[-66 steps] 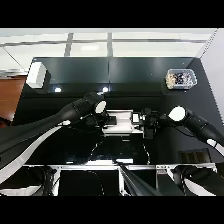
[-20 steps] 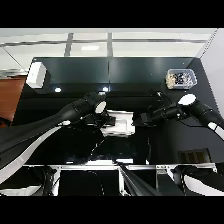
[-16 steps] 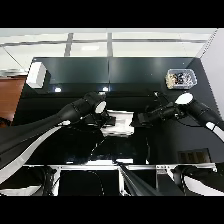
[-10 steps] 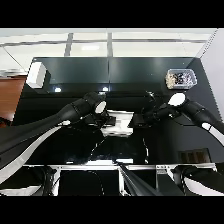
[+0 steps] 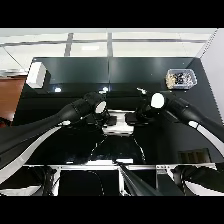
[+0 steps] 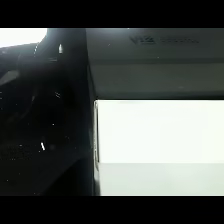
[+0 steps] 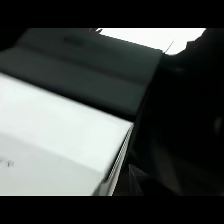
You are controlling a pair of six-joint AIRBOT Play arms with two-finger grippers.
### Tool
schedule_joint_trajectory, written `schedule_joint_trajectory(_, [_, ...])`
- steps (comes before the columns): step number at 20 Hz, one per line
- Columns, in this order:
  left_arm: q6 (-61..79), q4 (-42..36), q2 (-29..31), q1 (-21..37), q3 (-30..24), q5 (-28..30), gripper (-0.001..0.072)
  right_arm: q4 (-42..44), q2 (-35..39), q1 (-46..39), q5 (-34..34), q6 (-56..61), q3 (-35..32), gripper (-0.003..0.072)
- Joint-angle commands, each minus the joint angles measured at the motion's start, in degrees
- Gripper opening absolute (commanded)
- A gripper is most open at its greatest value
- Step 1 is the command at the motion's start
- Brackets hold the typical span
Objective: Fold the box and place the chain.
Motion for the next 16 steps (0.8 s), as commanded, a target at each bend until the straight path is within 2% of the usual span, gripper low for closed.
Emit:
schedule_joint_trajectory(1, [0.00, 0.13, -0.04, 0.00, -0.04, 0.04, 0.0028, -8.92, -2.21, 4.55, 1.49, 12.37, 3.65, 0.0266])
schedule_joint_trajectory(5, [0.00, 0.13, -0.04, 0.00, -0.04, -0.11, 0.0028, -15.61, -3.02, 8.44, 3.17, 19.04, 3.87, 0.0260])
schedule_joint_trajectory(9, [0.00, 0.13, -0.04, 0.00, -0.04, -0.22, 0.0028, -16.79, -6.12, 10.58, 4.26, 23.30, 3.87, 0.0256])
schedule_joint_trajectory(10, [0.00, 0.13, -0.04, 0.00, -0.04, -0.24, 0.0028, -16.63, -6.47, 10.56, 4.85, 23.91, 3.87, 0.0193])
schedule_joint_trajectory(11, [0.00, 0.13, -0.04, 0.00, -0.04, -0.33, 0.0028, -17.11, -6.45, 10.56, 5.25, 24.15, 3.89, 0.0068])
schedule_joint_trajectory(12, [0.00, 0.13, -0.04, 0.00, -0.04, -0.33, 0.0028, -17.07, -6.45, 10.56, 5.29, 24.22, 3.89, 0.0020])
schedule_joint_trajectory(15, [0.00, 0.13, -0.04, -0.02, -0.04, -0.31, 0.0028, -17.05, -6.45, 10.56, 5.64, 24.57, 3.89, 0.0020])
schedule_joint_trajectory(16, [0.00, 0.15, -0.04, 0.00, -0.04, -0.31, 0.0028, -17.05, -6.45, 10.54, 5.68, 24.57, 3.89, 0.0052])
